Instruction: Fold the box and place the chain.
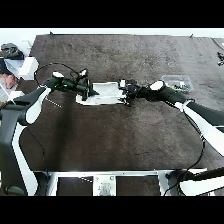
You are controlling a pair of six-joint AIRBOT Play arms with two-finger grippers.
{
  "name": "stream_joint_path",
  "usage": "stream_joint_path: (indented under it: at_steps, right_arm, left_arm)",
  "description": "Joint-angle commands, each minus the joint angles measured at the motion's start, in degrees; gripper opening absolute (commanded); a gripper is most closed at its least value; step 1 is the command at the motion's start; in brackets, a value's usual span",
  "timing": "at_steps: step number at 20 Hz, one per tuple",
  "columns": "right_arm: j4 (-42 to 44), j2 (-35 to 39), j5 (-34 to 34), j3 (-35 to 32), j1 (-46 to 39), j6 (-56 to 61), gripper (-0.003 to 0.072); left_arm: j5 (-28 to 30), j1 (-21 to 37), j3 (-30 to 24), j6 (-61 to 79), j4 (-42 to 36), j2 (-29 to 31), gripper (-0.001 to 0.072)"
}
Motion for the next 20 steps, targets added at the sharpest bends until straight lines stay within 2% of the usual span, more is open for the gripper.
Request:
stream_joint_path:
  at_steps: [1, 7, 12, 20]
  right_arm:
    - [-0.57, -0.57, 1.88, 0.72, -1.29, 0.92, 0.0598]
    - [-1.14, -1.42, 6.19, 4.76, -1.62, 0.96, 0.0598]
    - [-2.25, -5.92, 13.66, 9.62, -3.72, 3.08, 0.0598]
    - [-2.32, -12.83, 21.88, 18.16, -4.09, 4.57, 0.0598]
  left_arm:
    - [-0.07, 0.02, 0.07, 0.02, 0.02, -0.02, 0.0012]
    - [-0.02, 0.02, 0.07, 0.02, 0.02, -0.02, 0.0012]
    - [-0.04, 0.02, 0.07, 0.02, 0.02, -0.02, 0.0012]
    - [-0.02, 0.02, 0.07, 0.02, 0.02, -0.02, 0.0012]
